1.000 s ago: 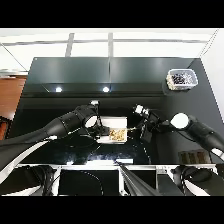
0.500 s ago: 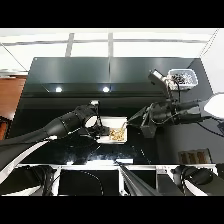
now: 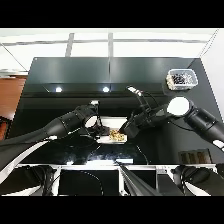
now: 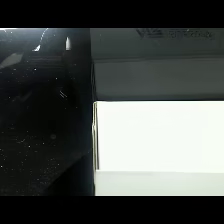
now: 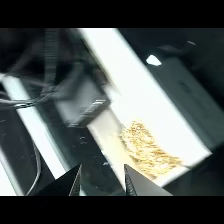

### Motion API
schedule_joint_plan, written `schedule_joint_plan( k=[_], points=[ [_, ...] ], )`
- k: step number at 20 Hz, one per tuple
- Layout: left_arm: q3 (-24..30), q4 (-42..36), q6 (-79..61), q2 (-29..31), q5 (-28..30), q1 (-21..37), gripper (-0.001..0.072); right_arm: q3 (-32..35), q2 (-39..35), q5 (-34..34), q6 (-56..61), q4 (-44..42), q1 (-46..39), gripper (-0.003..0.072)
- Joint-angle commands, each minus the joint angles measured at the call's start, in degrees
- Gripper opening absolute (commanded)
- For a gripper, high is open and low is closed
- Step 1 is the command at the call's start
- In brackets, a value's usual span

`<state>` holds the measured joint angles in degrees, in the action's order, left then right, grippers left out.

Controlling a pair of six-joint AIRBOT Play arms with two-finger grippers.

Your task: Fold the box and place the chain.

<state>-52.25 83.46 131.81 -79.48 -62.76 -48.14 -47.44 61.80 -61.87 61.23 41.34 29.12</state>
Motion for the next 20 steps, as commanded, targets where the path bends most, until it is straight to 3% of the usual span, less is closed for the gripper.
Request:
schedule_joint_plan(
  k=[1, 6, 7, 8, 9, 12, 15, 18, 20],
  points=[
    [0.0, 0.0, 0.0, 0.0, 1.2, 0.0, 0.0028, -2.7, -1.0, -7.1, 0.9, 2.9, -7.6, 0.0329],
    [-1.5, -0.2, 1.9, 0.0, 1.8, 0.1, 0.0032, -4.4, -11.0, -12.6, 0.9, 2.8, -21.7, 0.0329],
    [-2.3, 0.1, 1.9, 0.0, 1.9, 0.0, 0.0158, -4.4, -12.2, -13.3, 0.9, 2.9, -23.2, 0.0329],
    [-3.4, 0.1, 2.0, 0.0, 1.7, 0.0, 0.0400, -4.4, -13.1, -13.6, 0.9, 2.9, -24.5, 0.0329],
    [-4.8, 0.8, 0.9, 0.1, 0.3, 0.1, 0.0465, -4.4, -13.5, -13.7, 0.9, 2.9, -25.5, 0.0329],
    [-8.3, 4.0, -11.8, 2.5, -9.0, 0.1, 0.0465, -4.4, -13.6, -13.8, 0.9, 3.0, -26.9, 0.0329],
    [-6.5, 8.3, -27.8, 10.0, -14.4, 0.6, 0.0464, -4.4, -13.6, -13.8, 0.9, 2.9, -27.0, 0.0329],
    [3.8, 7.2, -40.5, 18.8, -11.1, 8.5, 0.0465, -4.4, -13.6, -13.5, 0.9, 3.0, -27.0, 0.0329],
    [13.4, -4.2, -48.1, 23.8, -2.2, 18.9, 0.0464, -4.4, -13.6, -12.5, 0.9, 3.3, -27.0, 0.0329]
  ],
)
